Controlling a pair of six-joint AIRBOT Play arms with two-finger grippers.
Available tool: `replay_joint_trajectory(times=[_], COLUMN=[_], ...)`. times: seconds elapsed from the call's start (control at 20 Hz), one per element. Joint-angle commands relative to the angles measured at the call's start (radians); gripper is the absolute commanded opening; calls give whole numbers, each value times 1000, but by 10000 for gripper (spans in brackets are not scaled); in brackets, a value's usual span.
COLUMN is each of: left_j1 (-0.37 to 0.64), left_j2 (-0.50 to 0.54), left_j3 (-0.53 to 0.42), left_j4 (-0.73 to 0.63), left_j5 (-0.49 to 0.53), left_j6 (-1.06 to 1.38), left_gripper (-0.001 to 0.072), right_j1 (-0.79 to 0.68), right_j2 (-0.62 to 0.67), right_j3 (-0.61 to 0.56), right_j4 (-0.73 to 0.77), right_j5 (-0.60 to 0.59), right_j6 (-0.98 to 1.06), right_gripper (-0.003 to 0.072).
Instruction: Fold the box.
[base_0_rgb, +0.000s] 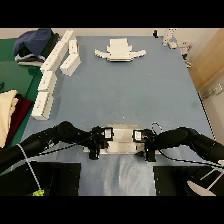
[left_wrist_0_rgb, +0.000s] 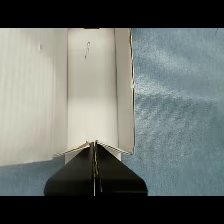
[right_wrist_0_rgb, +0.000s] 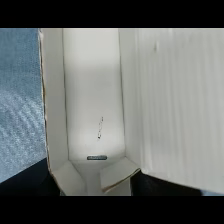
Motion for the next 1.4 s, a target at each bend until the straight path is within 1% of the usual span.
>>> replay_joint_trajectory(times=[0.0,0.05,0.1,0.55,0.7,0.75,0.8,0.9,1.0,1.15,1.25,1.35], left_j1=[0,0,0,0,2,2,2,2,2,10,64,190], left_j2=[-4,-8,-14,-22,-19,-13,-2,35,91,209,303,385], left_j3=[3,3,3,3,5,8,16,35,49,67,71,70], left_j4=[-4,-15,-22,-21,18,61,139,262,350,532,658,715], left_j5=[0,0,-1,-8,-8,-11,-33,-77,-105,-170,-230,-318], left_j6=[-1,-1,-1,-2,-90,-164,-246,-406,-561,-953,-1271,-1514], left_gripper=[320,541,521,520,514,293,17,14,14,14,13,13], right_j1=[0,0,0,0,0,0,0,0,0,0,0,0], right_j2=[1,1,1,1,1,1,1,1,1,1,1,1], right_j3=[1,1,1,1,1,1,1,1,1,1,1,1], right_j4=[0,0,0,0,0,0,0,0,0,0,0,0], right_j5=[0,0,0,0,0,0,0,0,0,0,0,0], right_j6=[0,0,0,0,0,0,0,0,0,0,0,0], right_gripper=[569,569,570,569,569,569,569,569,570,569,569,569])
